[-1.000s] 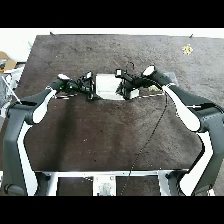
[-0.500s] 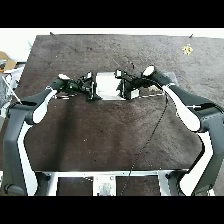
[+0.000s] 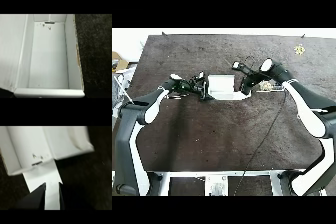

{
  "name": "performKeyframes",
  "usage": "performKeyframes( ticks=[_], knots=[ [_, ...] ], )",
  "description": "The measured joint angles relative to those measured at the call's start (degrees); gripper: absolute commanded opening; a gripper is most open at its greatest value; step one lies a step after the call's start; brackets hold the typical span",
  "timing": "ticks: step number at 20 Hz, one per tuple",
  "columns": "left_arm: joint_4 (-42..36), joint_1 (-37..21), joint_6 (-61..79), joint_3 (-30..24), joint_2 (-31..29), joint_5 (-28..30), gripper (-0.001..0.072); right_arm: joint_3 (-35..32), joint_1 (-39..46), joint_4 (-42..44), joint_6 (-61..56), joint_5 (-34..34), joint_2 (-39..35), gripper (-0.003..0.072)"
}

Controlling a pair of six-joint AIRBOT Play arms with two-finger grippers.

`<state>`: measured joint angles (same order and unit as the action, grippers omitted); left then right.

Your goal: Fold the box and place the chain.

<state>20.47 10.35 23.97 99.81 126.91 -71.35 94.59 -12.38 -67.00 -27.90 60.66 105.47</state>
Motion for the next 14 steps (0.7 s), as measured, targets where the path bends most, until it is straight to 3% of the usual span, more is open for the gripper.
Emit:
performKeyframes(
  ticks=[1,7,11,14],
  knots=[
    [0.0,0.0,0.0,0.0,0.0,0.0,0.0461,0.0,0.4,-1.4,-4.3,0.6,-1.2,0.0002],
    [0.0,0.0,0.0,0.0,0.0,0.0,0.0462,-0.5,6.6,-4.8,-28.4,5.2,-5.5,0.0003],
    [0.0,0.0,0.0,0.0,0.0,0.0,0.0462,-4.6,11.7,0.6,-36.1,6.0,-6.0,0.0004],
    [0.0,0.0,0.0,0.0,0.0,0.0,0.0462,-9.9,13.2,6.1,-37.7,2.2,-6.1,0.0004]
  ],
)
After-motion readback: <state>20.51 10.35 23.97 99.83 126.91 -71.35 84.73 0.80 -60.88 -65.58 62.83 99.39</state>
